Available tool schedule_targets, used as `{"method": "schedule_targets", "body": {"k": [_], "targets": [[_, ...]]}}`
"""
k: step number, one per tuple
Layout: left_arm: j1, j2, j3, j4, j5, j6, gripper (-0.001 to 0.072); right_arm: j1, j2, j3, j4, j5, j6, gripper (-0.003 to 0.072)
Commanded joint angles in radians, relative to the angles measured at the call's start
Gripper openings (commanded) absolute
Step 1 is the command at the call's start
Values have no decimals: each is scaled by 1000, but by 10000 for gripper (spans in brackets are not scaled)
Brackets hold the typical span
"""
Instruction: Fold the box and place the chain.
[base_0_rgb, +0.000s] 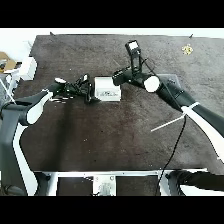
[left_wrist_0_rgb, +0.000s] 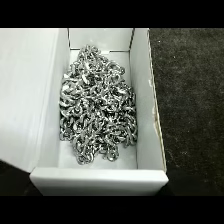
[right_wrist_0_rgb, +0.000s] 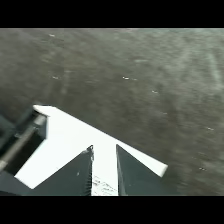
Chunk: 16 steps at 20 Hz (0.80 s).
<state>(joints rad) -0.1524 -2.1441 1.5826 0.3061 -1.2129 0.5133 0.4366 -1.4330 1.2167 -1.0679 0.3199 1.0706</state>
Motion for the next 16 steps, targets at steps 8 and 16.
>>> {"method": "schedule_targets", "body": {"k": [8,16], "targets": [[0,1,0,0,0,0,222,-272,-327,443,468,592,-569,176],[0,1,0,0,0,0,222,-288,-509,557,575,731,-748,236]]}}
